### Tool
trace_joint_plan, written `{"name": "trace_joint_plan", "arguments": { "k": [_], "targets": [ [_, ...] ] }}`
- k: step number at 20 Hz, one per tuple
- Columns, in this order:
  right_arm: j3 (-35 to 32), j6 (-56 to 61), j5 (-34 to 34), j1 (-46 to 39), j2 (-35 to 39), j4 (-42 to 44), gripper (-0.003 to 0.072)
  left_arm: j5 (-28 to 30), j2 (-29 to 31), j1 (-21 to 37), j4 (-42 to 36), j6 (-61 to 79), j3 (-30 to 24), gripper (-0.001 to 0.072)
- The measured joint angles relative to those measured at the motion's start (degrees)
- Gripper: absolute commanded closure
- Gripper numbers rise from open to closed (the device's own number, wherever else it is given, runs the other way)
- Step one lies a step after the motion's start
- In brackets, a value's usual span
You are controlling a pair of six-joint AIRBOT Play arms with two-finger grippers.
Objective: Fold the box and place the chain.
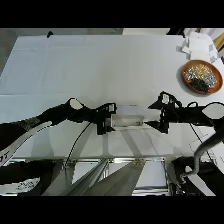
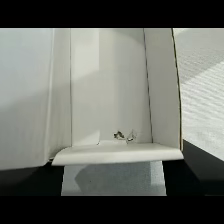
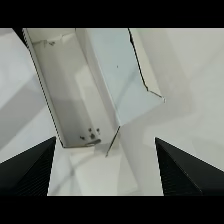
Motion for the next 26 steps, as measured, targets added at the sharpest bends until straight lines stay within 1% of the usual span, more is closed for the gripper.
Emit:
{"name": "trace_joint_plan", "arguments": {
  "k": [2, 3, 4, 5, 6, 10, 13, 18, 19, 20, 22, 23, 24, 26],
  "targets": [
    [0.00, 0.00, 0.15, 0.00, 0.09, 1.60, 0.0043, 0.00, 0.00, 0.00, -0.09, -0.02, 0.00, 0.0342],
    [0.00, 0.00, 0.22, 0.00, 0.11, 2.23, 0.0043, 0.00, 0.00, 0.00, -0.09, -0.02, 0.00, 0.0392],
    [0.00, 0.00, 0.28, 0.00, 0.15, 2.71, 0.0043, 0.00, 0.00, 0.00, -0.11, 0.00, 0.00, 0.0490],
    [0.00, 0.00, 0.28, 0.00, 0.15, 3.06, 0.0043, 0.02, 0.00, 0.00, -0.07, 0.00, 0.00, 0.0557],
    [0.00, -0.02, 0.26, 0.00, 0.15, 3.32, 0.0043, 0.07, 0.04, 0.00, 0.11, 0.00, 0.00, 0.0576],
    [0.00, -0.02, 0.28, 0.00, 0.15, 4.07, 0.0043, 0.74, 1.20, 0.02, 3.89, 0.00, -0.04, 0.0577],
    [0.00, -0.04, 0.33, 0.02, 0.15, 4.63, 0.0043, 2.84, 2.60, 0.02, 6.58, -0.59, -0.04, 0.0576],
    [0.00, -0.04, 0.44, 0.02, 0.15, 6.45, 0.0043, 5.31, 3.26, 0.04, 7.52, -1.66, -0.02, 0.0575],
    [0.00, -0.04, 0.44, 0.02, 0.15, 6.67, 0.0054, 5.38, 3.26, 0.04, 7.58, -1.73, -0.02, 0.0575],
    [0.00, -0.07, 0.44, 0.02, 0.15, 6.75, 0.0115, 5.42, 3.26, 0.04, 7.61, -1.84, -0.02, 0.0574],
    [0.00, -0.09, 0.50, 0.04, 0.15, 7.02, 0.0462, 5.64, 3.26, 0.04, 7.63, -1.99, -0.02, 0.0574],
    [0.00, -0.15, 0.87, 0.15, 0.15, 7.06, 0.0649, 5.75, 3.26, 0.04, 7.63, -2.08, -0.02, 0.0574],
    [0.00, -0.26, 1.33, 0.52, 0.15, 7.08, 0.0667, 5.77, 3.26, 0.04, 7.65, -2.08, -0.02, 0.0574],
    [0.00, -1.33, 2.03, 2.60, 0.13, 7.26, 0.0668, 5.81, 3.26, 0.04, 7.72, -2.10, -0.02, 0.0574]
  ]
}}
